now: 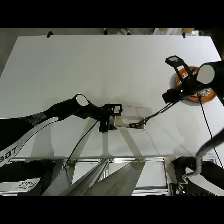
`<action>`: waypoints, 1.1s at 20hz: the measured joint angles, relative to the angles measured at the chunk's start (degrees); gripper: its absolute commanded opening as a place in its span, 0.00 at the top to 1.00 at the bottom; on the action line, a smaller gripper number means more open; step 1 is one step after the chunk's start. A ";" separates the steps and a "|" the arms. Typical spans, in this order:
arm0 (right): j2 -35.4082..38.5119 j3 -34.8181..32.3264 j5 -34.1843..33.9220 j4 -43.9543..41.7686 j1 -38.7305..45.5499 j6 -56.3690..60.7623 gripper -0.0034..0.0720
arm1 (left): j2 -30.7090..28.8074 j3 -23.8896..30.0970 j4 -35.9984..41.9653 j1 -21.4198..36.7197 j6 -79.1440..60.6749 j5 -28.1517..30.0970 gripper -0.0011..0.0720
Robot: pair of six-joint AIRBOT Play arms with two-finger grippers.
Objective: Fold the box and place the chain.
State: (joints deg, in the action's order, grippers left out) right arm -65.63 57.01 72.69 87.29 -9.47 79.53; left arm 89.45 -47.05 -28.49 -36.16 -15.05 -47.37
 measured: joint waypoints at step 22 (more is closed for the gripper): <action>-13.81 -7.48 -9.99 0.96 2.43 4.61 0.67 | 0.00 0.00 -0.02 0.00 0.02 0.00 0.64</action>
